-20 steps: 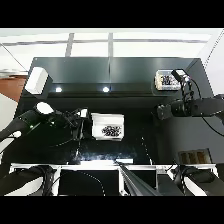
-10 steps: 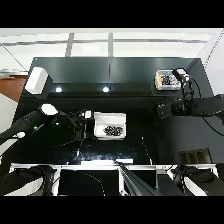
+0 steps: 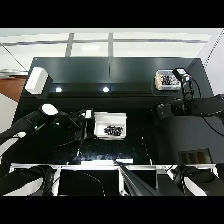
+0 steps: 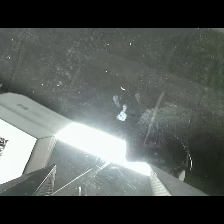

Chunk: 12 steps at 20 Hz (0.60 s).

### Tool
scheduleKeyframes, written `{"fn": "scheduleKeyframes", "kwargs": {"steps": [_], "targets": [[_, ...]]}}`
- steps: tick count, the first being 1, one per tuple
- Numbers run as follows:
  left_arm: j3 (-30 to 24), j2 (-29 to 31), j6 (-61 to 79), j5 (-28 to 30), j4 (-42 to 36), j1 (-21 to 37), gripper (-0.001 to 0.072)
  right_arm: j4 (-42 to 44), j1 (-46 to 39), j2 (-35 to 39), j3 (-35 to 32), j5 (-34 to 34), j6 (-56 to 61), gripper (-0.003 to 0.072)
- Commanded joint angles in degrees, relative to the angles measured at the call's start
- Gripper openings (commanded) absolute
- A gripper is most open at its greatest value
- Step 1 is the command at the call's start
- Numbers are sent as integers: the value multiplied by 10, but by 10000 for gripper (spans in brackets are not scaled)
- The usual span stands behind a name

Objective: Fold the box and place the chain.

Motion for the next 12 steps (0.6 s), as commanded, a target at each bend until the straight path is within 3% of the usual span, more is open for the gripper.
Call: {"fn": "scheduleKeyframes", "kwargs": {"steps": [1,2,4,6,12], "targets": [[0,-3,0,-2,0,-1,693,0,0,0,0,1,0,699],[0,-3,0,-3,1,-1,655,0,0,0,0,2,0,699],[0,-3,0,-5,1,-1,459,0,0,0,0,2,0,700],[0,-3,0,-5,2,-1,341,1,0,0,0,13,0,700],[0,-3,0,-4,3,0,341,94,72,-31,19,123,18,700]]}}
